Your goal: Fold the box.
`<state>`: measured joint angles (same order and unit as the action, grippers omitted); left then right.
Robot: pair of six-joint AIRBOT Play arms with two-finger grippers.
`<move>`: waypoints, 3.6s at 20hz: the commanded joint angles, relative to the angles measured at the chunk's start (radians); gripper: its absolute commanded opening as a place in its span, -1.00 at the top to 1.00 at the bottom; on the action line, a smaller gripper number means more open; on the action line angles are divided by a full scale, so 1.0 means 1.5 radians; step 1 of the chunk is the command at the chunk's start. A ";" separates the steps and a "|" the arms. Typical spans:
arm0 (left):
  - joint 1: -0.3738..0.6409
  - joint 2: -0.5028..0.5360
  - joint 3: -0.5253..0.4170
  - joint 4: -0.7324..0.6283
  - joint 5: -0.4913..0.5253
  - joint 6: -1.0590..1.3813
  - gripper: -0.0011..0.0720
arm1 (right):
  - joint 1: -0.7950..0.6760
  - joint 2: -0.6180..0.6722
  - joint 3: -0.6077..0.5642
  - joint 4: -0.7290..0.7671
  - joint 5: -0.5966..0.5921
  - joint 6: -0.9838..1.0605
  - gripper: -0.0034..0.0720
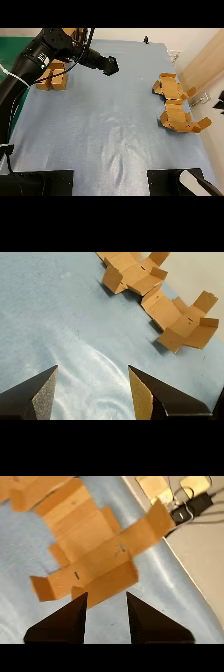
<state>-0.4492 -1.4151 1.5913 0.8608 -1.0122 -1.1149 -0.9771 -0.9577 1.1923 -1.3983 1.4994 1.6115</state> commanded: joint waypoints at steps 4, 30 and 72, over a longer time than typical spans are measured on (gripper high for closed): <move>0.000 0.000 0.001 -0.018 0.007 -0.006 -0.92 | -0.107 -0.164 0.006 0.115 -0.008 -0.195 -0.07; 0.001 0.000 0.000 -0.017 -0.051 -0.007 -0.92 | -0.166 -0.391 0.095 0.064 0.016 -0.312 -0.01; 0.298 0.122 0.000 -0.058 -0.232 -0.051 -0.92 | 0.410 -0.132 -0.264 0.937 -0.219 -0.507 0.90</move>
<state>-0.0429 -1.2476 1.5925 0.7750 -1.3159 -1.1862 -0.4664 -1.0328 0.9188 -0.2401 1.2865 1.1145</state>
